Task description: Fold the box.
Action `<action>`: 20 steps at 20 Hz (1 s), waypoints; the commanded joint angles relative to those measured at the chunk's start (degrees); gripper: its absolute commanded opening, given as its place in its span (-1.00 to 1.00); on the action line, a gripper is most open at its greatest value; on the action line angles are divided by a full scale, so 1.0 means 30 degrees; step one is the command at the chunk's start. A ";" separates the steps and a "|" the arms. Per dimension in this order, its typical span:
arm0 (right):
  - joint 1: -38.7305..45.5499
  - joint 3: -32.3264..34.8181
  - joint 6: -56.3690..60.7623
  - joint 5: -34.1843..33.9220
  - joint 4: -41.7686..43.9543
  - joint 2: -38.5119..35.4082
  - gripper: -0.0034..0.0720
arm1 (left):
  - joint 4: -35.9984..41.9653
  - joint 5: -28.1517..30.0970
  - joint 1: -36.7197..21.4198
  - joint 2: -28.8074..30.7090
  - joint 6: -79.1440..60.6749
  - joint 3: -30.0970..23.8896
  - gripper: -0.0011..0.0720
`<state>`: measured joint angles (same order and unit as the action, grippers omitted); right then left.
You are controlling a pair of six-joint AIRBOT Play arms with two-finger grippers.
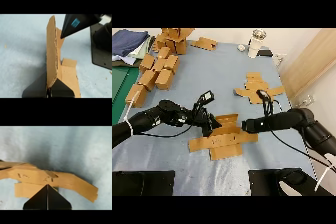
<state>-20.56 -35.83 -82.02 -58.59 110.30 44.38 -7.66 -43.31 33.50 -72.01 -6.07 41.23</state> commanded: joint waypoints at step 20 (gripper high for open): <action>-0.0933 0.1297 0.5858 0.3031 -0.6120 -0.1690 -0.90 | 0.2543 0.0743 0.1676 0.0073 -0.5617 -0.2943 -0.94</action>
<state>-23.33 -31.99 -64.75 -49.95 92.27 39.44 0.64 -41.12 38.50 -71.68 -22.68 33.17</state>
